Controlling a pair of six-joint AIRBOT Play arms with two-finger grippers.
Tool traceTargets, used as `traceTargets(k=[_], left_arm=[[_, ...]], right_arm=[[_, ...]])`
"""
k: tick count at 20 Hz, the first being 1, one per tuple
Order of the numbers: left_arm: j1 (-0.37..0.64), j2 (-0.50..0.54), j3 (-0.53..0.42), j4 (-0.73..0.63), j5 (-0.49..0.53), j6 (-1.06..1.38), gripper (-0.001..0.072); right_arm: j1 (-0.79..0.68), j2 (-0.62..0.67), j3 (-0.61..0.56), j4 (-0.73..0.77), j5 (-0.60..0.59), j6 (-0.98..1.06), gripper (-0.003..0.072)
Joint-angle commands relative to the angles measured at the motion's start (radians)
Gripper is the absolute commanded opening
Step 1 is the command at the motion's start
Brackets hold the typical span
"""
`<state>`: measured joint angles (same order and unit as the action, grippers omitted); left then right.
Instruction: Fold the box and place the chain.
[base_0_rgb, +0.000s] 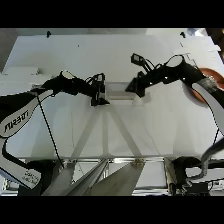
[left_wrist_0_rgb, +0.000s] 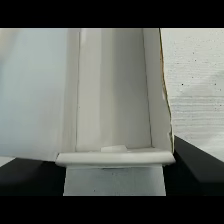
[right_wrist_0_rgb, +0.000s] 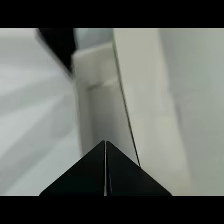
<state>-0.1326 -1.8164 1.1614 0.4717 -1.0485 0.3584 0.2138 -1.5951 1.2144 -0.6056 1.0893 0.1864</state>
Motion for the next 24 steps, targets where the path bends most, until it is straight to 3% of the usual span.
traceTargets(k=[1, 8, 13, 17, 21, 22, 24], left_arm=[[0.001, 0.000, 0.000, 0.000, 0.000, 0.000, 0.0215], [0.001, 0.000, 0.000, 0.000, 0.000, 0.000, 0.0215], [0.001, 0.000, 0.000, 0.000, 0.001, 0.000, 0.0215], [0.001, 0.000, 0.000, 0.000, 0.001, 0.000, 0.0215], [0.001, 0.000, 0.000, 0.000, 0.000, 0.000, 0.0215], [0.001, 0.000, 0.000, 0.000, 0.000, 0.000, 0.0215], [0.001, 0.000, 0.000, 0.000, 0.001, 0.000, 0.0215]], right_arm=[[0.013, -0.005, 0.001, 0.143, -0.218, 0.048, 0.0003], [0.014, -0.125, 0.001, 0.077, -0.215, 0.148, 0.0003], [0.013, -0.130, 0.001, 0.012, -0.183, 0.180, 0.0004], [0.013, -0.110, 0.001, 0.069, -0.123, 0.179, 0.0010], [-0.008, -0.003, 0.001, 0.061, -0.055, 0.143, 0.0013], [-0.026, 0.028, 0.001, 0.061, -0.040, 0.134, 0.0019], [-0.069, 0.080, 0.001, 0.056, 0.005, 0.119, 0.0136]])
